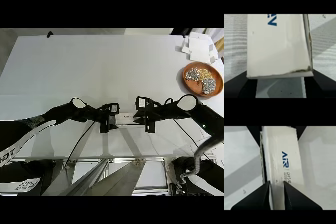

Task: Fold the box and place the chain.

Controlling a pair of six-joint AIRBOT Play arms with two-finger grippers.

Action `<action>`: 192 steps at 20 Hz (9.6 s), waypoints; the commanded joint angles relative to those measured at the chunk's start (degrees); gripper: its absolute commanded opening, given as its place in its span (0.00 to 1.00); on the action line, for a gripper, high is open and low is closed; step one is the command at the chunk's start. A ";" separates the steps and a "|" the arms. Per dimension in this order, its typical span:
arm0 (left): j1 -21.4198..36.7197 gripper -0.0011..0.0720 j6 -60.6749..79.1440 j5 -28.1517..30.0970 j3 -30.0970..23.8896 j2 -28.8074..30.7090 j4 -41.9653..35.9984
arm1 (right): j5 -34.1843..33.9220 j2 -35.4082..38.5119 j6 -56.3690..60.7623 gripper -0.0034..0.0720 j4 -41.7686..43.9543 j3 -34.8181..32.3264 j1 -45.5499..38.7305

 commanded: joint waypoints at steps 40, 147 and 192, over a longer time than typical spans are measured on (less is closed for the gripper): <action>0.02 0.20 -0.02 -0.02 0.00 0.04 0.00 | -1.92 4.11 -5.86 0.05 14.03 -12.72 -6.71; 58.18 0.02 -61.81 -6.43 -5.05 29.75 40.00 | 8.74 5.01 69.79 0.06 -34.07 1.90 -22.60; 58.42 0.96 -70.73 -7.87 -9.62 25.88 46.75 | 9.03 5.01 69.77 0.06 -34.10 1.90 -22.60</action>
